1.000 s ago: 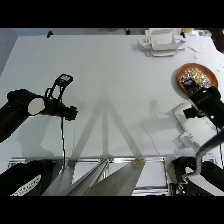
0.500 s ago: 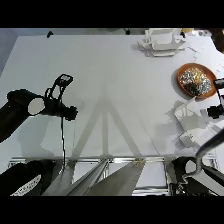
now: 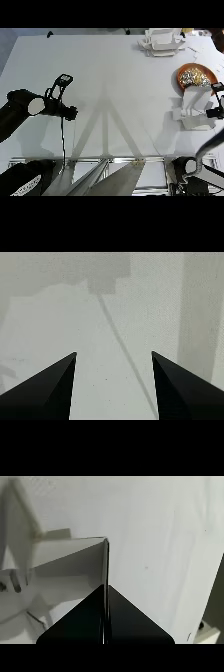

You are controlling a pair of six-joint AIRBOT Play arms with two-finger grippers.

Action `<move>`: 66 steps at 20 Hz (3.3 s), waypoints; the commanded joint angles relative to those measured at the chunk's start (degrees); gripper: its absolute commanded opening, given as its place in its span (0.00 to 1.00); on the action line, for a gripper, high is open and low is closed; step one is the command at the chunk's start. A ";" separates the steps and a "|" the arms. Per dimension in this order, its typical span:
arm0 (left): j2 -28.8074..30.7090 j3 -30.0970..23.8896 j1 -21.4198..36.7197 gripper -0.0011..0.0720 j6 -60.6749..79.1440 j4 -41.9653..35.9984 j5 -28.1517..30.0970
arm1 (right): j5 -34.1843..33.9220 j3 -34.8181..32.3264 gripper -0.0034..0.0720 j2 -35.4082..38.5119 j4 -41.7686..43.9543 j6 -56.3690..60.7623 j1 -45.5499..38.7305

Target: Fold the box and place the chain.

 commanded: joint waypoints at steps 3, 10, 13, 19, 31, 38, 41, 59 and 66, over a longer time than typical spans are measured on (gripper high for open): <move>0.02 -0.04 0.04 0.73 0.02 0.00 0.02 | 10.91 0.04 0.07 7.69 12.02 -3.82 8.13; 0.04 -0.04 0.04 0.73 0.02 0.00 0.02 | 15.78 -6.03 0.07 25.94 55.87 -6.16 19.52; 0.04 -0.04 0.04 0.73 0.02 0.00 0.02 | 13.79 -10.05 0.07 29.97 58.49 -1.55 29.03; -0.04 -0.13 0.04 0.70 -0.02 -0.50 3.13 | 11.78 -10.45 0.07 30.23 58.25 2.64 43.30; -8.94 -0.09 0.24 0.78 43.04 -44.48 14.84 | 11.17 -10.45 0.07 30.23 58.34 5.53 47.91; -26.21 9.38 8.41 0.88 66.62 -63.76 -8.90 | 11.41 -10.45 0.07 30.23 58.36 6.36 47.91; -30.75 10.40 11.06 0.88 68.61 -62.36 -10.84 | 11.43 -10.45 0.07 30.23 58.38 6.36 47.91; -36.72 10.45 4.50 0.03 89.50 -61.46 -8.50 | 11.34 -10.45 0.07 30.23 58.51 6.36 47.91; -34.18 10.45 4.31 0.02 100.72 -61.31 -6.45 | 11.10 -8.50 0.78 30.27 58.51 6.12 47.89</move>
